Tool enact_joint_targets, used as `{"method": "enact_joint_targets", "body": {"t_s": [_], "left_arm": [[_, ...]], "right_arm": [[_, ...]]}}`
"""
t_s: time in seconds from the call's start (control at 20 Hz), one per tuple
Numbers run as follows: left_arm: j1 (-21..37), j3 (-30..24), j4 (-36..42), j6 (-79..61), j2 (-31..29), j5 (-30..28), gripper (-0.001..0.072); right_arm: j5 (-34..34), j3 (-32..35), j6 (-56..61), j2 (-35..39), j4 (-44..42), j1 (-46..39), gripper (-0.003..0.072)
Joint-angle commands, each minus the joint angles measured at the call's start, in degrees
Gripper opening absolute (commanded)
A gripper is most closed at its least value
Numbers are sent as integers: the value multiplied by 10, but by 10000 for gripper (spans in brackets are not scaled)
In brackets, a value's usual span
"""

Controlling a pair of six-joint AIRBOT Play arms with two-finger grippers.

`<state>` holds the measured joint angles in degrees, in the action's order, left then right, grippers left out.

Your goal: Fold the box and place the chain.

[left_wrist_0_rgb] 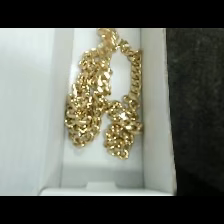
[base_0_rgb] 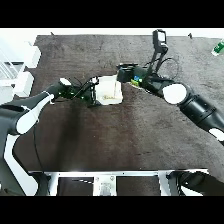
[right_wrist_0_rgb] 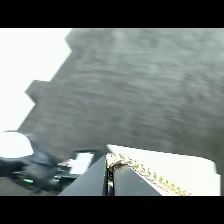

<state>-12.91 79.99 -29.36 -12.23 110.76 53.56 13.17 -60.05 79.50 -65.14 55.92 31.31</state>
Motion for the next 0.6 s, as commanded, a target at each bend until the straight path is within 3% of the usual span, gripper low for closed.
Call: {"method": "enact_joint_targets", "body": {"t_s": [0.0,0.2,0.55], "left_arm": [[0,0,0,0,0,0,466],[0,0,0,0,0,0,466],[0,0,0,0,0,0,467]], "right_arm": [[-59,-5,7,-31,0,47,7],[-89,-28,30,-115,-1,55,7],[-78,-61,30,-226,-34,55,8]]}}
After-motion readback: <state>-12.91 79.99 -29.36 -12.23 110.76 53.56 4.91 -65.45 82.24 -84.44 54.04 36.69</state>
